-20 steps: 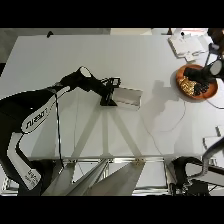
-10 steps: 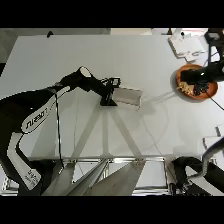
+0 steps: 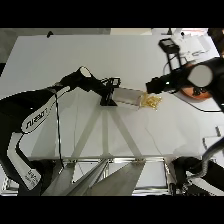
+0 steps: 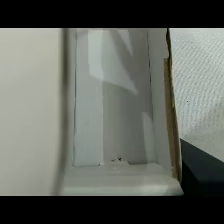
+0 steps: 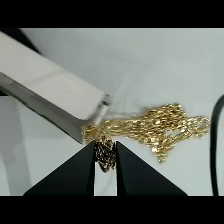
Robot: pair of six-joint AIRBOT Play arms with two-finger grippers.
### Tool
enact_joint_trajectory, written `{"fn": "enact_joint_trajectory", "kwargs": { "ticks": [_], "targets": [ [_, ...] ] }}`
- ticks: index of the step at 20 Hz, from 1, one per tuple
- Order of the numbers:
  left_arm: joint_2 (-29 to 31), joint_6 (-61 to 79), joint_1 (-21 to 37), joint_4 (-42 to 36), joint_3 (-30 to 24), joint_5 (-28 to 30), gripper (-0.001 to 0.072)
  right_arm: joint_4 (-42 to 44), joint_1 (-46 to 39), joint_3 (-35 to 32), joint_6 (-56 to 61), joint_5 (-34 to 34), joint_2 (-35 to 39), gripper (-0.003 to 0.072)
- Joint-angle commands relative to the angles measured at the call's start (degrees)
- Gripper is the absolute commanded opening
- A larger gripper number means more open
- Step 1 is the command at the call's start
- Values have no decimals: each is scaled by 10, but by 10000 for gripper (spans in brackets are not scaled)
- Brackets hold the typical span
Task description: Fold the box and place the chain.
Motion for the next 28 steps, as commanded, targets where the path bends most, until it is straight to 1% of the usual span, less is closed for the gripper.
{"fn": "enact_joint_trajectory", "kwargs": {
  "ticks": [1, 5, 8, 10, 11, 12, 13, 14, 17, 19, 22, 26, 28],
  "targets": [
    [0, 0, 0, 0, 0, 0, 151, 15, 49, 0, 2, -43, -51, 12],
    [0, 0, 0, 0, 0, 0, 151, 15, 82, 0, 2, -103, -107, 12],
    [0, 0, 0, 0, 0, 0, 151, 15, 85, 0, 2, -149, -129, 12],
    [0, 0, 0, 0, 1, 0, 151, 15, 85, 0, 2, -154, -138, 14],
    [0, 0, 0, 0, 0, 0, 151, 14, 85, 0, 1, -154, -140, 45],
    [0, 0, 0, 0, 0, 0, 151, 14, 85, 0, 1, -153, -141, 199],
    [0, 0, 0, 0, 0, 0, 151, 14, 85, 0, 1, -153, -141, 404],
    [0, 0, 0, 0, 0, 0, 151, 14, 85, 0, 0, -150, -141, 456],
    [0, 0, 0, 0, 1, 0, 151, 14, 85, 0, -3, -128, -136, 455],
    [0, 0, 0, 0, 0, 0, 151, 10, 79, 0, -27, -100, -122, 454],
    [0, 0, 0, 0, 1, 0, 151, 22, 37, 0, -71, -55, -79, 454],
    [0, 0, 0, 0, 0, 0, 151, 76, -43, -4, -211, 7, -6, 457],
    [0, 0, 0, 0, 1, 0, 151, 99, -80, -8, -280, 45, 3, 461]
  ]
}}
